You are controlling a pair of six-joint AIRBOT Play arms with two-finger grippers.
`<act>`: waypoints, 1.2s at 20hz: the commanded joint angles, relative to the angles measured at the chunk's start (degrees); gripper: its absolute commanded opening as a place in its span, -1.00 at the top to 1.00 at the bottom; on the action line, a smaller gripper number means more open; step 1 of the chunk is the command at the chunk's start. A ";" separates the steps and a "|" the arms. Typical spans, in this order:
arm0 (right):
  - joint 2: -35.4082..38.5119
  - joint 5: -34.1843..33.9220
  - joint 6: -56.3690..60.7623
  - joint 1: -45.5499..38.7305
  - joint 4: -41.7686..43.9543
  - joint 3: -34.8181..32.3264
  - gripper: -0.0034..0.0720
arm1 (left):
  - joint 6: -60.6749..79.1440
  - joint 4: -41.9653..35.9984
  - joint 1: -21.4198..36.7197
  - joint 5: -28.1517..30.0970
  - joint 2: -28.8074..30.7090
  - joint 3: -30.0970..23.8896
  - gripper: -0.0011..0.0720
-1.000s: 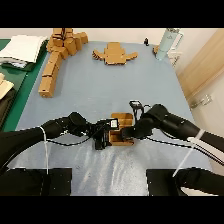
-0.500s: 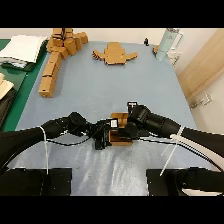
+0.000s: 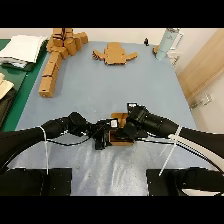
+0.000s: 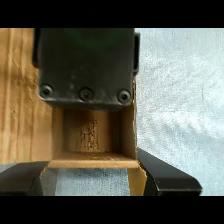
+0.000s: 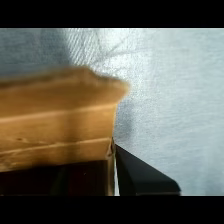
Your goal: Fold the box.
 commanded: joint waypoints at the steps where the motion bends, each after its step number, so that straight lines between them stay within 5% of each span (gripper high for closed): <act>1: -0.02 -0.24 2.34 -0.09 -0.24 0.04 -0.16 | 0.00 0.00 0.04 0.02 -0.02 0.00 -0.46; 9: -0.61 -0.76 2.73 -0.15 0.04 -0.94 0.03 | -0.02 0.02 0.04 0.02 -0.02 0.00 -0.46; 13: -1.51 -0.15 2.69 -0.13 -0.07 -1.09 0.89 | 0.00 0.00 0.04 0.02 -0.02 0.00 -0.46; 17: -1.51 0.42 2.08 -0.11 -0.24 -1.07 0.83 | -0.02 0.00 0.04 0.02 -0.02 0.00 -0.46; 18: -1.51 0.39 1.99 -0.11 -0.24 -1.07 0.13 | 0.00 0.00 0.04 0.02 -0.02 0.00 -0.46; 19: -1.49 0.39 1.20 -0.11 -0.20 -1.07 -0.08 | -0.02 0.00 0.04 0.02 -0.02 0.00 -0.46; 24: -0.90 0.02 0.55 -0.11 0.31 -0.59 -0.08 | -0.02 0.00 0.04 0.02 -0.02 0.00 -0.46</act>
